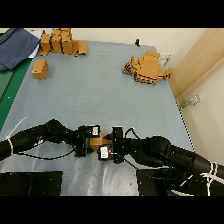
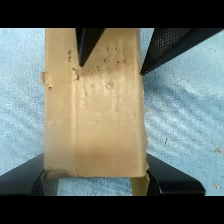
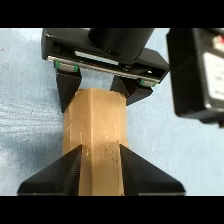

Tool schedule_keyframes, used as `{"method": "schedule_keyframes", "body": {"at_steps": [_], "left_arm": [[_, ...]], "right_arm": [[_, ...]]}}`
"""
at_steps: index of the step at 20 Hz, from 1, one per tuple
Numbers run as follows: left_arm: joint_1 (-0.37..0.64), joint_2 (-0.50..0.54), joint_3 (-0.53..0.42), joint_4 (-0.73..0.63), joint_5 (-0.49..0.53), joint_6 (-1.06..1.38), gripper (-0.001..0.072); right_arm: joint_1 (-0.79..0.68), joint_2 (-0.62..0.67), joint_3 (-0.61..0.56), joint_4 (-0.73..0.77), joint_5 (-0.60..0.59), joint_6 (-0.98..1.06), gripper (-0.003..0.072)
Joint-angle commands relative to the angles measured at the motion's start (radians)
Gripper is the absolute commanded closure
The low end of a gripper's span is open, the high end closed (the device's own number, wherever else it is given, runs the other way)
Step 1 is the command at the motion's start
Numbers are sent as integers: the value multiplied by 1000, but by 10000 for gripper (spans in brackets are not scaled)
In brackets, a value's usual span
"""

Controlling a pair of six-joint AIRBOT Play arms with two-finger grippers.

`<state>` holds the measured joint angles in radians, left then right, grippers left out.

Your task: Fold the box.

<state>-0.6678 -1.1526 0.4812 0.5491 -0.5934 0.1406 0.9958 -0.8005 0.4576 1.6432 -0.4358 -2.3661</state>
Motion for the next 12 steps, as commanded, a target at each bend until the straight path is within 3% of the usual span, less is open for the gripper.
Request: {"method": "schedule_keyframes", "body": {"at_steps": [1,6,7,12], "left_arm": [[0,0,0,0,-1,1,354],[0,0,0,0,0,0,355],[0,0,0,0,-1,1,355],[0,0,0,0,0,0,354]], "right_arm": [[0,4,8,-13,2,2,349],[0,4,16,-14,2,2,359],[0,4,17,-14,3,2,460],[-1,2,17,-16,0,2,469]]}}
